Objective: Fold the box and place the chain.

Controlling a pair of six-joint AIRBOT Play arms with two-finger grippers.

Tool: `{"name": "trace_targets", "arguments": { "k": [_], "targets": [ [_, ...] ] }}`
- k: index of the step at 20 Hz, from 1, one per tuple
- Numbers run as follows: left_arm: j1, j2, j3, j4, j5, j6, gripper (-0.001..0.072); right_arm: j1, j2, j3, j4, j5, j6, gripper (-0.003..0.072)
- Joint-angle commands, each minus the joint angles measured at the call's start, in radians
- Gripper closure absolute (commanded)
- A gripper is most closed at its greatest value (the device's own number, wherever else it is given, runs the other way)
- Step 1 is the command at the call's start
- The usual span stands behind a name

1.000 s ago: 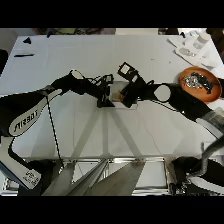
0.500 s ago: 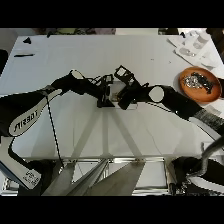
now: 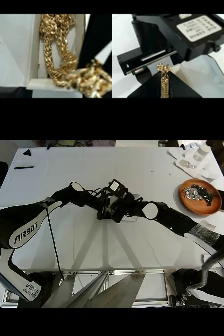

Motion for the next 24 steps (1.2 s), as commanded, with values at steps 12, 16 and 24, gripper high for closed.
{"name": "trace_targets", "arguments": {
  "k": [12, 16, 24],
  "targets": [
    [0.0, 0.0, 0.0, 0.0, 0.0, 0.0, 0.0453, -0.04, -0.004, 0.001, -0.286, 0.085, 0.217, 0.0161],
    [0.0, 0.001, 0.0, 0.0, 0.0, 0.0, 0.0453, -0.04, 0.029, 0.016, -0.335, 0.234, 0.22, 0.0171],
    [0.0, 0.001, 0.0, 0.0, 0.0, 0.0, 0.0453, -0.188, 0.039, 0.36, -0.335, 0.523, 0.222, 0.0293]
  ]
}}
